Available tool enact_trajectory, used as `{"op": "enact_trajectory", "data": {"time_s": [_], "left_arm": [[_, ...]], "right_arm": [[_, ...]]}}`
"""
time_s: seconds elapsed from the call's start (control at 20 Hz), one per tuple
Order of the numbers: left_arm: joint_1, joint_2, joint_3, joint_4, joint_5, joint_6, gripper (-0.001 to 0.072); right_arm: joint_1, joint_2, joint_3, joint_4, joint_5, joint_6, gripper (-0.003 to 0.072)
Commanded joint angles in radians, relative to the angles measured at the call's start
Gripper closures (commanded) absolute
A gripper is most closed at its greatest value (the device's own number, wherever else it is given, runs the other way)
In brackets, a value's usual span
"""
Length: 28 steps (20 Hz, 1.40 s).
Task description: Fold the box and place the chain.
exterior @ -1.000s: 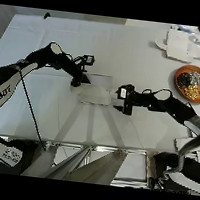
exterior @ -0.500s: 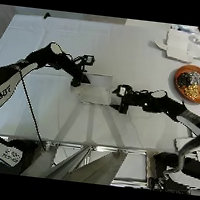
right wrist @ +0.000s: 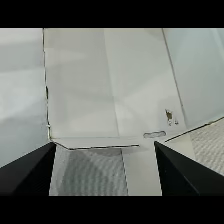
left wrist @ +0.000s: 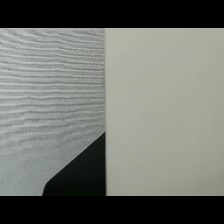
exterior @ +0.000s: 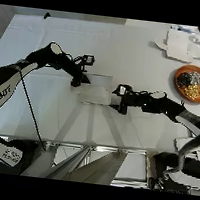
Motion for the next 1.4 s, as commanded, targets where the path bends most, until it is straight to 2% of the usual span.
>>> {"op": "enact_trajectory", "data": {"time_s": [0.0,0.15,0.55,0.85,1.1,1.25,1.35], "left_arm": [[0.0,0.001,0.0,0.0,0.0,0.0,0.0695],[0.0,0.001,0.0,0.0,0.0,0.0,0.0695],[0.0,0.001,0.0,0.0,0.0,0.0,0.0695],[0.0,0.001,0.0,0.0,0.0,0.0,0.0695],[0.0,0.001,0.0,0.0,0.0,0.0,0.0695],[0.0,0.001,0.0,0.0,0.0,0.0,0.0695],[0.0,0.001,0.0,0.0,0.0,0.0,0.0695]], "right_arm": [[0.014,-0.001,-0.001,0.013,-0.048,0.048,-0.0002],[0.019,-0.001,-0.001,0.021,-0.056,0.081,-0.0002],[0.019,0.008,0.0,0.024,-0.093,0.334,-0.0002],[0.018,0.009,0.007,0.051,-0.093,0.369,-0.0002],[0.018,0.009,0.057,0.071,-0.095,0.37,-0.0002],[0.01,0.009,0.07,0.059,-0.156,0.381,-0.0002],[-0.018,0.009,0.079,-0.003,-0.147,0.434,-0.0002]]}}
